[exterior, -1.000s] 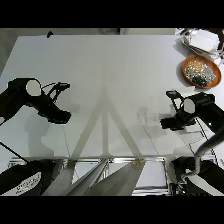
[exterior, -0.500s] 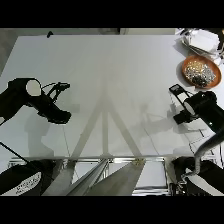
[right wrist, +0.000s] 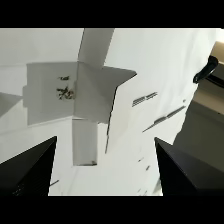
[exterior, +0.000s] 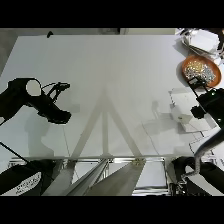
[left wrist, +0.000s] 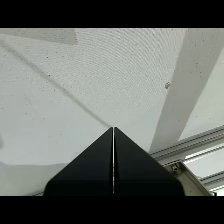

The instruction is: Fold the box and place the chain.

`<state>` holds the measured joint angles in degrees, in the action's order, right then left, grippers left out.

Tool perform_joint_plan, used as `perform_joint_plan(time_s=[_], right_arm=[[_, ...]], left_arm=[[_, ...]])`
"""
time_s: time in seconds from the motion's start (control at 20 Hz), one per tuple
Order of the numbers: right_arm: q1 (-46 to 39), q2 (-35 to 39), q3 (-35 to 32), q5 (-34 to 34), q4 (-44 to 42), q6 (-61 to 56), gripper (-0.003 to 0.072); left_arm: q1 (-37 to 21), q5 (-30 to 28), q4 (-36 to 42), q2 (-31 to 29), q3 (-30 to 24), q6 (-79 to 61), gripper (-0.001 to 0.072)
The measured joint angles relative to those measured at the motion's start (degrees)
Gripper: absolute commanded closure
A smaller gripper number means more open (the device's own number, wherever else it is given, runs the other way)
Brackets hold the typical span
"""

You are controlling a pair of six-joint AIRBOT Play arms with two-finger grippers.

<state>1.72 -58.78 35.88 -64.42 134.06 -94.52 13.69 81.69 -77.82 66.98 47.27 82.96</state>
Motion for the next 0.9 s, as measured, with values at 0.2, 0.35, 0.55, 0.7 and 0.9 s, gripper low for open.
perform_joint_plan(time_s=[0.2,0.35,0.55,0.7,0.9], right_arm=[[-2.69,-0.96,0.0,2.75,0.92,0.59,0.0126],[-3.48,-2.6,0.0,2.8,0.48,1.6,0.0139],[-3.87,-4.92,0.0,2.16,2.47,1.03,0.0266],[-3.96,-7.06,0.02,2.01,4.44,-0.74,0.0283],[-3.98,-10.27,0.02,0.09,9.44,-4.26,0.0361]], left_arm=[[0.0,-0.02,0.0,0.0,0.0,0.0,0.0698],[0.0,-0.02,0.0,0.0,0.0,0.0,0.0698],[0.0,0.0,0.02,0.0,0.0,0.0,0.0698],[0.0,0.0,0.02,0.0,0.0,0.0,0.0698],[0.0,0.0,0.02,0.0,0.0,0.0,0.0698]])
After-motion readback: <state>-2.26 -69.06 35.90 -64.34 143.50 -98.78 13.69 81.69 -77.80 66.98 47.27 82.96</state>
